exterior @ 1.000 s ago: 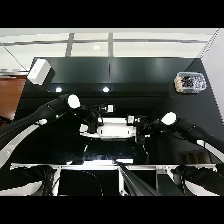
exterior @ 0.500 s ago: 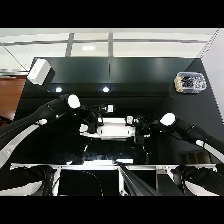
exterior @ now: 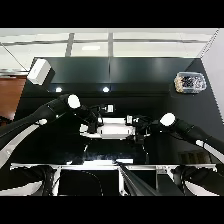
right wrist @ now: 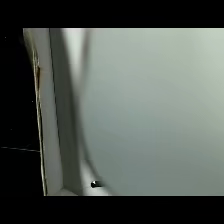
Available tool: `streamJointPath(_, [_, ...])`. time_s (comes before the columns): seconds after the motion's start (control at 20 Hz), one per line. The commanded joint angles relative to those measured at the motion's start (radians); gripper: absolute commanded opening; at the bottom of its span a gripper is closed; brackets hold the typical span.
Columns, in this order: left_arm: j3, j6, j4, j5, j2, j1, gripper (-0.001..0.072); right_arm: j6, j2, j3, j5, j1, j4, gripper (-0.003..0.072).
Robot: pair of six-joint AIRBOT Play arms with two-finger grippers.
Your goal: Fold the box and place the chain.
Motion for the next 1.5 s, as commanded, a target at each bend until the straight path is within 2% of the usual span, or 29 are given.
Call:
streamJointPath(0.0, [0.001, 0.000, 0.000, 0.002, -0.001, 0.000, 0.0026, 0.000, -0.001, -0.001, 0.004, 0.001, -0.001, 0.0478])
streamJointPath(0.25, [0.002, -0.002, 0.001, -0.001, 0.008, 0.000, 0.0030, 0.000, -0.001, -0.001, 0.004, 0.001, -0.001, 0.0477])
streamJointPath(0.4, [0.002, -0.024, 0.008, -0.001, 0.046, 0.001, 0.0141, 0.000, -0.001, -0.001, 0.003, 0.001, -0.001, 0.0477])
streamJointPath(0.5, [0.002, -0.066, 0.015, -0.005, 0.083, 0.009, 0.0473, 0.000, -0.001, -0.001, 0.003, 0.001, -0.001, 0.0477])
streamJointPath(0.55, [0.002, -0.109, 0.038, -0.005, 0.109, 0.015, 0.0549, 0.000, -0.001, -0.001, 0.002, 0.001, -0.001, 0.0477])
streamJointPath(0.75, [0.002, -0.407, 0.233, -0.066, 0.243, 0.054, 0.0554, 0.000, -0.001, -0.001, 0.002, 0.001, -0.001, 0.0477])
streamJointPath(0.85, [0.002, -0.602, 0.309, -0.153, 0.293, 0.087, 0.0552, 0.000, -0.001, -0.001, 0.002, 0.001, -0.001, 0.0473])
streamJointPath(0.9, [0.001, -0.695, 0.330, -0.207, 0.309, 0.108, 0.0516, 0.000, -0.001, -0.001, 0.002, 0.001, -0.001, 0.0403])
streamJointPath(0.95, [0.001, -0.768, 0.338, -0.266, 0.315, 0.130, 0.0444, 0.000, -0.001, -0.001, 0.002, 0.001, -0.001, 0.0349])
streamJointPath(1.0, [0.001, -0.818, 0.336, -0.322, 0.316, 0.151, 0.0356, 0.000, -0.001, -0.001, 0.003, 0.001, -0.001, 0.0237])
streamJointPath(1.05, [0.000, -0.862, 0.330, -0.373, 0.316, 0.169, 0.0162, 0.000, -0.001, -0.001, 0.003, 0.001, -0.001, 0.0233])
streamJointPath(1.1, [-0.003, -0.875, 0.288, -0.416, 0.316, 0.184, 0.0028, 0.000, -0.001, -0.001, 0.002, 0.001, -0.001, 0.0233])
streamJointPath(1.2, [-0.034, -0.859, 0.087, -0.436, 0.323, 0.209, 0.0025, 0.001, -0.001, -0.001, 0.002, 0.001, 0.000, 0.0232])
streamJointPath(1.45, [-0.241, -0.526, -0.610, -0.322, 0.350, 0.227, 0.0025, 0.003, -0.001, -0.001, 0.001, 0.001, 0.000, 0.0232])
